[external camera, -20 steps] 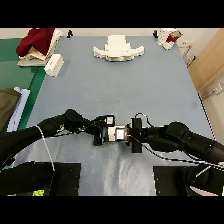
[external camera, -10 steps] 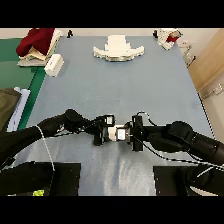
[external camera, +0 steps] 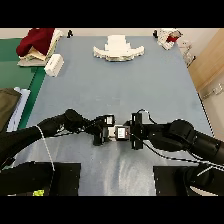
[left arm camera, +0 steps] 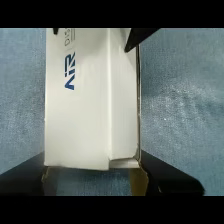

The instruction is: Fold the box.

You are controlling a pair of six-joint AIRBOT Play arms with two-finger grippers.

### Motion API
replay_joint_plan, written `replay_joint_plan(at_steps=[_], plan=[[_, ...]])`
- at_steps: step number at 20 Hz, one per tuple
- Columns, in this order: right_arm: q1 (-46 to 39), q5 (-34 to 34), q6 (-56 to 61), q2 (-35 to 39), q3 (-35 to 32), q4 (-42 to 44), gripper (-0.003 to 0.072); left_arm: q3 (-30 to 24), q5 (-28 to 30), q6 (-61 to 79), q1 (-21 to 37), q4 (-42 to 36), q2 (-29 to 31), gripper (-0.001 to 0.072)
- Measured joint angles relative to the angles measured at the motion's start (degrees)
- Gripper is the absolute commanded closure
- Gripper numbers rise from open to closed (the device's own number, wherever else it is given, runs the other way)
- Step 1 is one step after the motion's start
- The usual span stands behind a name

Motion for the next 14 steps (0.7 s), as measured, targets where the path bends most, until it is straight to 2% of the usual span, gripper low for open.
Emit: replay_joint_plan(at_steps=[1, 3, 14], plan=[[-0.02, -0.02, 0.00, -0.11, 0.02, 0.00, 0.0398, 0.00, 0.00, 0.00, 0.00, 0.00, 0.00, 0.0290], [-0.02, -0.07, 0.00, -0.61, 0.02, 0.00, 0.0460, 0.00, 0.00, 0.00, 0.00, 0.00, 0.00, 0.0290], [-0.02, -1.07, 0.00, -2.47, 0.07, 1.92, 0.0455, 0.00, -0.02, 0.07, 0.00, 0.02, 0.00, 0.0291]])
